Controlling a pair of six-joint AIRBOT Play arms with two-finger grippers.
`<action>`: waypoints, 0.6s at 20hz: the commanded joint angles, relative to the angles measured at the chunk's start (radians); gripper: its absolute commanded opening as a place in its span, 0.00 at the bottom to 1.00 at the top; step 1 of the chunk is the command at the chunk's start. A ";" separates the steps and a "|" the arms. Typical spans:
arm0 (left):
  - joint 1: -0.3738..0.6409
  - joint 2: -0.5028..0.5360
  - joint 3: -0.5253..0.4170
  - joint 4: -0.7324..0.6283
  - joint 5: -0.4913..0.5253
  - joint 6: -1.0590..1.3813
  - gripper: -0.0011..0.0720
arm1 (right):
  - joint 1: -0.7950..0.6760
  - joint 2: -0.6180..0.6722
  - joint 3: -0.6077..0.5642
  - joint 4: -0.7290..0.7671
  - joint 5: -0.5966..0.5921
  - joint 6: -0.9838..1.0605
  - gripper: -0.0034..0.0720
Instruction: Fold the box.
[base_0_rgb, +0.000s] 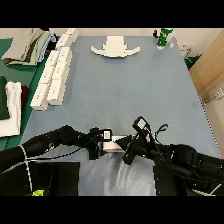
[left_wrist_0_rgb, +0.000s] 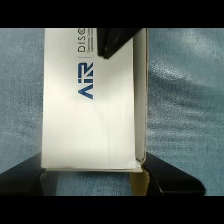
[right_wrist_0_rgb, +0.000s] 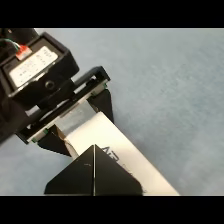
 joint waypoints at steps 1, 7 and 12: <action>0.000 0.000 0.001 0.000 0.000 0.000 0.74 | -0.077 0.000 0.194 -0.190 -0.486 0.035 0.05; 0.000 0.000 0.000 0.000 0.000 0.000 0.74 | -0.343 -0.072 0.480 -0.354 -0.993 0.101 0.05; 0.000 0.000 0.000 0.000 0.000 0.000 0.74 | -0.498 -0.330 0.597 -0.294 -1.190 0.135 0.05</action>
